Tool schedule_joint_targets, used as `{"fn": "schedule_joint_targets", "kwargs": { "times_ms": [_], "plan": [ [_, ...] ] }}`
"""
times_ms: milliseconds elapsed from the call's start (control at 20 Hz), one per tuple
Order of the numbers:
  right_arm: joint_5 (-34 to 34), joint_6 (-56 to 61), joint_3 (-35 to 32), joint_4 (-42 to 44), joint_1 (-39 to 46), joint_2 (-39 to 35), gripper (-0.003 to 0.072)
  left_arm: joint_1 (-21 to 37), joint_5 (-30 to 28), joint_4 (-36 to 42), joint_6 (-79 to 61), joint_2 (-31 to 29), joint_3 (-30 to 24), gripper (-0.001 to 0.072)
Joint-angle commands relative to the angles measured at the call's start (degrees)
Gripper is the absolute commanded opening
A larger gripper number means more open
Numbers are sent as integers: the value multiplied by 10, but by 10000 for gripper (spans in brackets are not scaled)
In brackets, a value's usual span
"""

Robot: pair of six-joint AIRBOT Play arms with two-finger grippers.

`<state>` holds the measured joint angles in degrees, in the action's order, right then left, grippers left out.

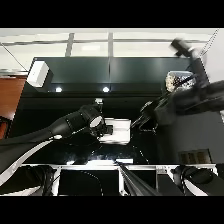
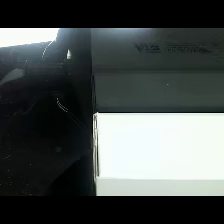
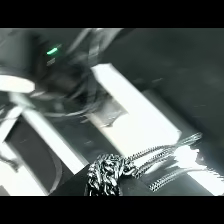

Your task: Fold the box and place the chain.

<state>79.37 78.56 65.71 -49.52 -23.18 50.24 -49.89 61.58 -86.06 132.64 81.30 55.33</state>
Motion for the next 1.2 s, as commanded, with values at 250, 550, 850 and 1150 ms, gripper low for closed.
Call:
{"fn": "schedule_joint_targets", "kwargs": {
  "times_ms": [250, 550, 850, 1150],
  "plan": [
    [-110, -36, -75, 95, -50, 11, 13, 0, 0, 0, 0, 0, 0, 31],
    [-94, -51, -32, 176, -50, 11, 13, 0, 0, 0, 0, 0, 0, 32],
    [-77, -52, 37, 154, -50, 12, 13, 0, 0, 0, 0, 0, 0, 31],
    [-80, -40, -69, 78, -51, 12, 14, 0, 0, 0, 0, 0, 0, 32]
  ]
}}
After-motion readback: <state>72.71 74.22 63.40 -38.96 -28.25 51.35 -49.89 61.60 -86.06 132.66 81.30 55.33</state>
